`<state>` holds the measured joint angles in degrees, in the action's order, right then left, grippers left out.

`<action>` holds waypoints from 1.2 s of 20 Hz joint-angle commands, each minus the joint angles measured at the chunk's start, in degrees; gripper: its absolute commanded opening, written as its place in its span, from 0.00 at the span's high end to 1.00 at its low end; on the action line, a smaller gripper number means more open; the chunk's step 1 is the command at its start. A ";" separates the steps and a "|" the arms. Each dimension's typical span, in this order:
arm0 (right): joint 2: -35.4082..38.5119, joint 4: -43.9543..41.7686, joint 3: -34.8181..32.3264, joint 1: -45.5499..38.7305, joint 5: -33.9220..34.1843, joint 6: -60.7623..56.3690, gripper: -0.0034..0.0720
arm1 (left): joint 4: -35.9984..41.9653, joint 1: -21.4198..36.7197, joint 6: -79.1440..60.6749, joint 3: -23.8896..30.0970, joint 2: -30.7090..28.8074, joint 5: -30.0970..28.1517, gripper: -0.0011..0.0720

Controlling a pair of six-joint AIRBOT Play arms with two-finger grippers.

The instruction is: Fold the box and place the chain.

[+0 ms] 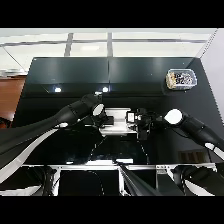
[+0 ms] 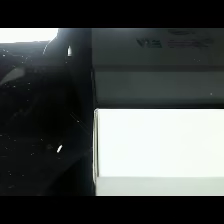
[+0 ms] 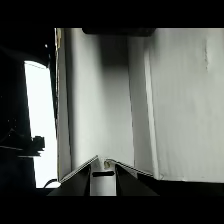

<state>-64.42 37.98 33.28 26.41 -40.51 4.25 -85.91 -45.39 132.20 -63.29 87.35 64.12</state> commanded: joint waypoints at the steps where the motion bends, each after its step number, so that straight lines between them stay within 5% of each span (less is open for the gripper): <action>1: -2.32 -6.27 0.04 1.11 1.86 0.04 0.72 | 0.07 -0.02 0.04 -0.02 0.02 -0.17 0.95; 6: -3.06 -6.47 0.04 1.09 1.79 -0.15 0.72 | 0.07 -0.02 0.04 -0.02 0.02 -0.20 0.95; 8: -3.06 -6.49 0.04 1.09 1.95 -0.63 0.45 | 0.04 -0.02 0.04 -0.02 0.02 -0.22 0.95; 10: -3.06 -6.47 0.04 1.09 1.86 -1.05 0.84 | 0.04 -0.02 0.04 -0.02 0.02 -0.46 0.95; 12: -3.06 -6.93 0.04 1.09 2.10 -1.20 0.48 | 0.04 -0.02 0.04 -0.02 0.02 -0.46 0.95; 14: -3.04 -6.16 0.04 0.96 2.16 -4.39 0.89 | 0.04 -0.02 0.04 -0.02 0.02 -0.46 0.95; 15: -3.02 -5.84 0.04 0.63 2.14 -6.88 0.94 | 0.04 -0.02 0.04 -0.02 0.02 -0.46 0.95; 20: 1.95 -4.13 0.11 -5.55 -2.29 -24.20 0.94 | 0.02 0.00 0.04 -0.02 0.02 -0.48 0.95; 24: 7.41 -3.45 1.33 -18.58 -16.94 -38.23 0.94 | 0.00 0.00 0.04 -0.02 0.02 -0.85 0.95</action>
<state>-60.36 33.91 33.87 15.70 -46.96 -22.09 -85.80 -45.39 132.18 -63.29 87.35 63.51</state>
